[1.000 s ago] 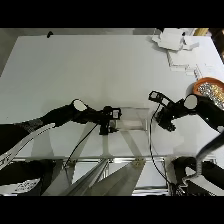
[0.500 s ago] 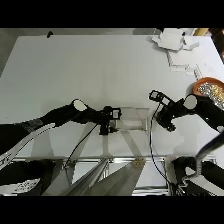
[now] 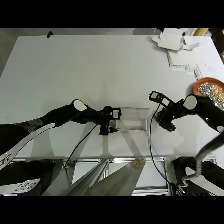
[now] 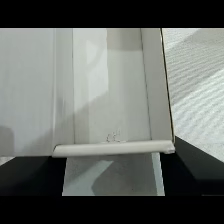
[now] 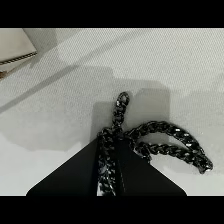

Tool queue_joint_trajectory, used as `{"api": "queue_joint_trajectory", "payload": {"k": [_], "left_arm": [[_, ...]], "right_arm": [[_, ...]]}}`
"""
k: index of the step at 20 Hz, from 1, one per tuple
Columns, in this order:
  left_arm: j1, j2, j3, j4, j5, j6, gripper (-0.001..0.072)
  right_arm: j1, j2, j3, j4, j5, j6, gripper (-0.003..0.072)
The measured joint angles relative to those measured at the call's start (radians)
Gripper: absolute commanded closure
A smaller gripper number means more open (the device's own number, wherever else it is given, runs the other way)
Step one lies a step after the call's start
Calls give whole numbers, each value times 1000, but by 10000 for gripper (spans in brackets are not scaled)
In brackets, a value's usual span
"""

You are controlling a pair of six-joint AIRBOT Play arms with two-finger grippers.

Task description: Fold the box and place the chain.

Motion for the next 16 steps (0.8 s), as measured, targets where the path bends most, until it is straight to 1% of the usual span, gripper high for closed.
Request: {"api": "queue_joint_trajectory", "payload": {"k": [4,5,6,8,12,16], "left_arm": [[0,0,0,0,0,0,455],[0,0,0,0,0,0,455],[0,0,0,0,0,0,455],[0,0,0,0,0,0,455],[0,0,0,0,0,0,455],[0,0,0,0,0,0,455]], "right_arm": [[0,0,-1,0,3,-3,591],[0,0,-1,0,4,-4,602],[0,0,-1,0,3,-4,645],[0,0,-1,1,3,-4,668],[0,0,-1,14,6,-3,668],[0,0,-1,17,49,0,669]]}}
